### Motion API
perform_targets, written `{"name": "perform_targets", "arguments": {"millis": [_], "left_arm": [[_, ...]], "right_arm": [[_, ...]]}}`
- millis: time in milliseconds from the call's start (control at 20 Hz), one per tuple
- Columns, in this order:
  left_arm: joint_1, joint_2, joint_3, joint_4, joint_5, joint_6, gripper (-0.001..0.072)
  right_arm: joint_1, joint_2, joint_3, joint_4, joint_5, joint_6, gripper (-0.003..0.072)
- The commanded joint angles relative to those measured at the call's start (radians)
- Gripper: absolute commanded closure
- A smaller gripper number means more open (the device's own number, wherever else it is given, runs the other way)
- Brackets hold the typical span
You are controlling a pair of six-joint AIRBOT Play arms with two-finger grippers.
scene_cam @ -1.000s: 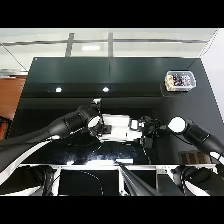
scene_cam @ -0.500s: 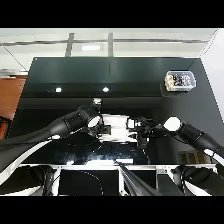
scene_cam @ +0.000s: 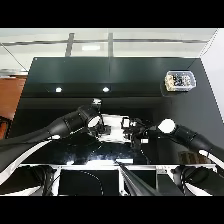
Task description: Fold the box and place the chain.
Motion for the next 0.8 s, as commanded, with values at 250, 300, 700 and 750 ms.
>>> {"name": "perform_targets", "arguments": {"millis": [250,300,700,750], "left_arm": [[0.0,0.0,0.001,-0.001,0.004,0.0,0.0679],[0.0,0.0,0.001,-0.001,0.005,-0.001,0.0679],[0.001,-0.001,0.001,-0.001,0.011,-0.001,0.0679],[0.001,-0.001,0.001,0.0,0.014,-0.001,0.0679]], "right_arm": [[0.009,-0.007,0.0,0.002,-0.021,0.068,0.0336],[0.009,-0.007,0.001,0.002,-0.02,0.071,0.0353],[-0.322,0.257,0.07,-0.254,0.273,0.845,0.0672],[-0.43,0.295,0.069,-0.281,0.307,0.925,0.0672]]}}
